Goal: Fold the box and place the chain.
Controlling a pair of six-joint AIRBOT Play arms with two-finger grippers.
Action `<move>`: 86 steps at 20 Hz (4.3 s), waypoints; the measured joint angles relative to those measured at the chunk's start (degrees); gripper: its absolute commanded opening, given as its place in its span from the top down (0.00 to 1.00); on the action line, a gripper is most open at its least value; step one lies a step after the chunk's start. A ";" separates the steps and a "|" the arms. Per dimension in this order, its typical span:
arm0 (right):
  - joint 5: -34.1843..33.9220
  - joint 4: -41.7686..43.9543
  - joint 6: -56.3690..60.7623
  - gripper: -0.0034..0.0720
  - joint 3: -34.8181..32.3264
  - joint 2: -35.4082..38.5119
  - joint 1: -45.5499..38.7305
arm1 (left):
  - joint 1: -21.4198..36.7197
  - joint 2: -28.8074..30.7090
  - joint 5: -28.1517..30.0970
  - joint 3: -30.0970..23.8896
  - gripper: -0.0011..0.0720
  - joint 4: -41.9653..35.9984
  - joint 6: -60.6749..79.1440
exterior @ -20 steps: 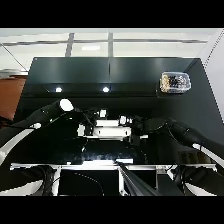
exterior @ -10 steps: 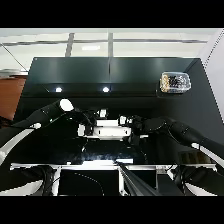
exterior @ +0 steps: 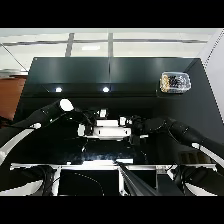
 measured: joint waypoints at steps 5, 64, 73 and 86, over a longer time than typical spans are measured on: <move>-1.36 -1.01 0.00 0.22 -0.02 0.70 -0.26 | 0.00 0.00 0.02 0.00 0.95 0.11 0.02; -0.63 -1.84 0.02 0.42 0.00 0.59 -0.68 | -0.22 14.29 6.47 -2.69 0.95 -4.85 -28.30; -0.55 -1.86 0.02 0.42 0.00 0.59 -0.68 | -2.01 7.50 11.78 -2.78 0.95 -4.92 -28.41; 0.48 -1.84 0.09 0.42 -0.02 0.59 -0.66 | 8.44 18.62 2.62 -0.96 0.04 5.42 -28.46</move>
